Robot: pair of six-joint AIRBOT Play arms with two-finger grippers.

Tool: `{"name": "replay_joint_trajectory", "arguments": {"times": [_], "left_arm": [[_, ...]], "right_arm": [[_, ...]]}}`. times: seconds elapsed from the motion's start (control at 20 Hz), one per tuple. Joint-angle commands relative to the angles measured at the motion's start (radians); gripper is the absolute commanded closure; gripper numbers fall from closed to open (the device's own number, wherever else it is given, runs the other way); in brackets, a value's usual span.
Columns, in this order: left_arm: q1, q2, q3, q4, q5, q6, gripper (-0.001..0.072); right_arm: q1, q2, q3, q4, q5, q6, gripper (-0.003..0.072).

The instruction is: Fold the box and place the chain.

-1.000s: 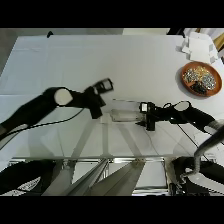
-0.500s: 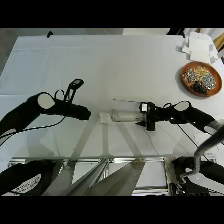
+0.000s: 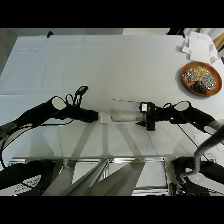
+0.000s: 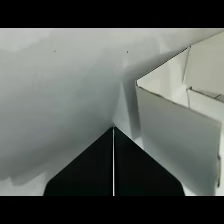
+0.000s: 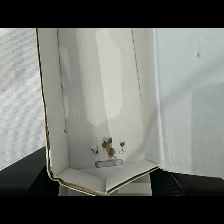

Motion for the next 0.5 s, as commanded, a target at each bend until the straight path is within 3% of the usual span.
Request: {"name": "replay_joint_trajectory", "arguments": {"times": [0.0, 0.45], "left_arm": [[-0.024, -0.011, -0.002, -0.095, 0.022, 0.051, 0.0703], [-0.051, 0.021, 0.001, -0.138, 0.031, 0.075, 0.0703]], "right_arm": [[0.0, 0.001, 0.001, 0.0, 0.0, 0.0, 0.0291], [0.0, 0.001, 0.001, 0.0, 0.0, 0.0, 0.0291]]}}
